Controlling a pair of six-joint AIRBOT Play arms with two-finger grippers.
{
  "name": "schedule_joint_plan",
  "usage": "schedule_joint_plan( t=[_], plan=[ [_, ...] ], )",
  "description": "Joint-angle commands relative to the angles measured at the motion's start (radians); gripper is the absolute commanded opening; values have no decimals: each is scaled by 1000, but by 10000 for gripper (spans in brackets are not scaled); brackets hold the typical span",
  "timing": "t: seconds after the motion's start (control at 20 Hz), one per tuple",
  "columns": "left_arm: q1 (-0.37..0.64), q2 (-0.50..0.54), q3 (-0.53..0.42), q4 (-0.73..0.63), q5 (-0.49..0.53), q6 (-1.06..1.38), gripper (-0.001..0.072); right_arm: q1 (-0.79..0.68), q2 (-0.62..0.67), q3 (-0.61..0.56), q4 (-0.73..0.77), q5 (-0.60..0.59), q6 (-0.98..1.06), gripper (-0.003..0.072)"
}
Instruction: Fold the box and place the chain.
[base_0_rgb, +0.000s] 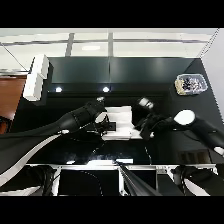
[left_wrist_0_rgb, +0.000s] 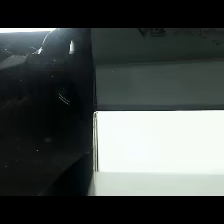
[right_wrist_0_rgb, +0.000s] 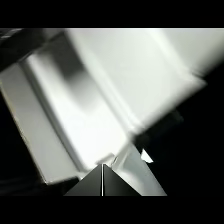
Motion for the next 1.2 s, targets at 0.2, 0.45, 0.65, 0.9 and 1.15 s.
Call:
schedule_joint_plan(
  t=[0.2,0.45,0.65,0.9,1.15],
  plan=[
    [1,0,0,-4,1,-5,29,-503,74,-89,-111,67,651,21],
    [1,0,0,-3,-3,-5,29,-469,-20,-159,-3,182,583,22],
    [1,0,0,0,-6,-5,29,-411,-109,-159,0,198,578,22],
    [1,0,0,0,-6,-5,29,-319,-182,-159,161,224,426,22],
    [1,0,0,0,-7,-5,29,-281,-183,-158,296,214,315,24]
  ],
)
